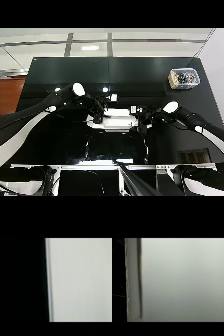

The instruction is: Fold the box and place the chain.

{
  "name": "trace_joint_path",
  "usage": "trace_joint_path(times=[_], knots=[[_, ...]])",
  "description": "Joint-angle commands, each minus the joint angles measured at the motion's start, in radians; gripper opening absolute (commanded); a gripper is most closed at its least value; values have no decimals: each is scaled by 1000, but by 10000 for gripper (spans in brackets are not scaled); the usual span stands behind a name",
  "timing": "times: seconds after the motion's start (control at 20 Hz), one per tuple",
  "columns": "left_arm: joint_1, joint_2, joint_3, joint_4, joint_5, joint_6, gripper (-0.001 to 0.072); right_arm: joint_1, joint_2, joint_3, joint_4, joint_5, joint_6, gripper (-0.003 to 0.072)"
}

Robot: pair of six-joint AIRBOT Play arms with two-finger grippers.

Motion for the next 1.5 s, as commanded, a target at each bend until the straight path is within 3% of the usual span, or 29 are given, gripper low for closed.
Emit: trace_joint_path(times=[0.0, 1.1, 1.2, 1.35, 1.45], knots=[[-1, -1, 0, 0, -4, 0, 21, -8, -7, 0, 20, -10, -2, 720], [-1, -3, 0, 0, -4, 0, 21, 1, -14, -2, -17, -36, -27, 720], [-1, -3, 0, 0, -4, 0, 22, 1, -14, -2, -17, -35, -27, 621], [-1, -3, 0, 0, -11, 0, 22, 1, -14, -2, -17, -35, -27, 611], [-1, -3, 1, 0, -12, 0, 24, 1, -14, -2, -17, -35, -27, 489]])
